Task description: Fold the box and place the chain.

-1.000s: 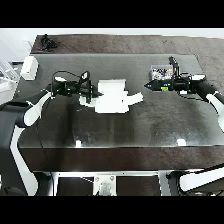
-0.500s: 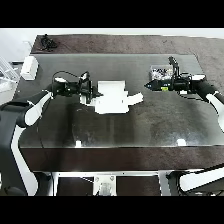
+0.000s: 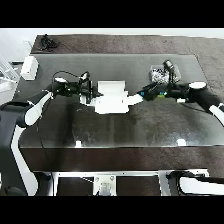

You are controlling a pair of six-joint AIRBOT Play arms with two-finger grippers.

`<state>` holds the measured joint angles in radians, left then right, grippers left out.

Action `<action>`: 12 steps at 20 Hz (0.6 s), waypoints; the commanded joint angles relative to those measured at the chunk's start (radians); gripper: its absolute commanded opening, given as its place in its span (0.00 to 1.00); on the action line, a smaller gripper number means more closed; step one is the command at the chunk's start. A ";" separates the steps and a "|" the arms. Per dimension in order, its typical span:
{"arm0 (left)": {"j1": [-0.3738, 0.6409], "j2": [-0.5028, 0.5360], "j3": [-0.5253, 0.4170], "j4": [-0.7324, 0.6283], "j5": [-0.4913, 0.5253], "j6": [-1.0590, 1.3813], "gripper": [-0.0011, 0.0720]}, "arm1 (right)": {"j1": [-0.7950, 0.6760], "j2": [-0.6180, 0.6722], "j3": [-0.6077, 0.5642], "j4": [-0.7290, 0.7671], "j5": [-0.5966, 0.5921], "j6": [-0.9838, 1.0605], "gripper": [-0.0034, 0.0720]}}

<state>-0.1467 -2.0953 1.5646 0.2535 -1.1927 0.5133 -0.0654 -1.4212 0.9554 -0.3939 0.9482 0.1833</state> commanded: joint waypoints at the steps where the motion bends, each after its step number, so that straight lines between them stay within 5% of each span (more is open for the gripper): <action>1: -0.001 0.000 0.001 0.000 0.005 0.000 0.04 | 0.085 0.044 -0.113 0.008 -0.046 -0.349 0.93; 7: -0.001 0.000 0.001 0.000 0.007 0.000 0.04 | 0.261 0.031 -0.125 -0.113 -0.119 -0.682 0.93; 12: -0.001 0.000 0.001 0.000 0.007 0.000 0.04 | 0.320 0.024 -0.130 -0.176 -0.156 -0.700 0.93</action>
<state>-0.1471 -2.0949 1.5646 0.2527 -1.1854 0.5133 0.2199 -1.3922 0.8310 -0.5285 0.8154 -0.4633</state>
